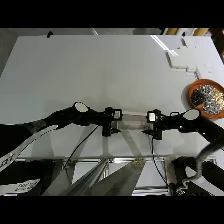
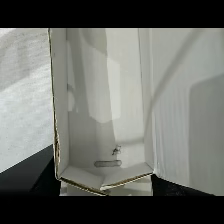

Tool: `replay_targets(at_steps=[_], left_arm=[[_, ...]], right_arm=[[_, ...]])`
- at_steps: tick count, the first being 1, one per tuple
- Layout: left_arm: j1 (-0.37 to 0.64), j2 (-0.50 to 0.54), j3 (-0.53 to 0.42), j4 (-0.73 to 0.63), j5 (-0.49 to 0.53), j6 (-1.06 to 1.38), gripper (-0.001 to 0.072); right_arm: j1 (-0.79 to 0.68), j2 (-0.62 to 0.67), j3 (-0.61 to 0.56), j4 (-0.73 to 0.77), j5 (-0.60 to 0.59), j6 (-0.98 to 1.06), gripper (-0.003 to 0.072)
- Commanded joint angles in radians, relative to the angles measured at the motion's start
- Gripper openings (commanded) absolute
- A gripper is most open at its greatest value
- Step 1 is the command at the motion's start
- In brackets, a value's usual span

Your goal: Fold the box and place the chain.

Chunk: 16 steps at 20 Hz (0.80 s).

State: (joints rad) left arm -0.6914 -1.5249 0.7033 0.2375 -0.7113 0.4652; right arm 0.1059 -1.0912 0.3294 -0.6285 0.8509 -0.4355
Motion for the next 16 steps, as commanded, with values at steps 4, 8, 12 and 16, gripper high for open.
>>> replay_targets(at_steps=[4,8,12,16], left_arm=[[0.0,0.001,-0.003,0.004,-0.003,0.013,0.0273],[0.0,0.001,-0.003,0.003,-0.003,0.007,0.0273],[0.0,0.001,-0.003,0.003,-0.003,0.006,0.0273],[0.0,0.001,-0.003,0.003,-0.003,0.006,0.0273]], right_arm=[[0.0,0.0,0.001,0.001,-0.001,0.0,0.0337],[0.0,0.0,0.001,0.001,-0.001,0.0,0.0337],[0.0,0.0,0.001,0.001,-0.001,0.0,0.0337],[0.0,0.0,0.001,-0.001,-0.006,0.0,0.0337]])
